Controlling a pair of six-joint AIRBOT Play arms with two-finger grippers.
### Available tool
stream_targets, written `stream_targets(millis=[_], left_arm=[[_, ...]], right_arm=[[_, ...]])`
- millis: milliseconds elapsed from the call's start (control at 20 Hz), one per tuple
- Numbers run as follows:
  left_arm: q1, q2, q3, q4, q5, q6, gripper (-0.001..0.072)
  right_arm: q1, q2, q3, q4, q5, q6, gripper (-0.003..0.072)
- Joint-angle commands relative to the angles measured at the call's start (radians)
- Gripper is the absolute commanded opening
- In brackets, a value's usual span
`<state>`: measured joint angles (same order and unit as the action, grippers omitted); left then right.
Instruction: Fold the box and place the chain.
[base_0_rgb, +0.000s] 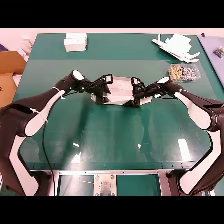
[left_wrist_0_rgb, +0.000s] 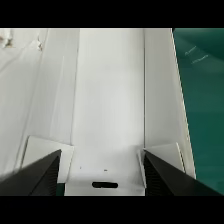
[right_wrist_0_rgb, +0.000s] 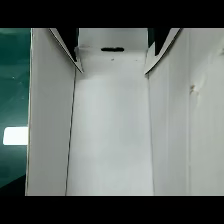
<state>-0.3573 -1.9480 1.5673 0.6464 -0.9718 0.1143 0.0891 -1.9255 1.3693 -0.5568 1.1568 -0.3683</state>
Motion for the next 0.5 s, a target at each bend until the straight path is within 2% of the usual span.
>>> stream_targets(millis=[0, 200, 250, 300, 350, 450], left_arm=[[0.001, 0.0, 0.0, 0.003, 0.013, -0.02, 0.0627], [0.002, 0.0, 0.001, 0.008, 0.014, -0.019, 0.0625], [0.005, 0.0, 0.001, 0.012, 0.014, -0.019, 0.0574], [0.011, 0.0, 0.002, 0.029, 0.01, -0.02, 0.044], [0.018, 0.001, 0.001, 0.043, 0.006, -0.034, 0.0364], [0.034, 0.006, 0.002, 0.055, -0.011, -0.053, 0.0351]], right_arm=[[0.001, 0.0, 0.0, -0.001, 0.004, 0.0, 0.0622], [0.001, 0.0, 0.0, -0.001, 0.004, 0.0, 0.0622], [0.001, 0.0, 0.0, -0.001, 0.004, 0.0, 0.0622], [0.001, 0.0, 0.0, -0.001, 0.004, 0.0, 0.0622], [0.001, 0.0, 0.0, -0.001, 0.004, 0.0, 0.0622], [0.001, 0.0, 0.0, -0.001, 0.004, 0.0, 0.0622]])
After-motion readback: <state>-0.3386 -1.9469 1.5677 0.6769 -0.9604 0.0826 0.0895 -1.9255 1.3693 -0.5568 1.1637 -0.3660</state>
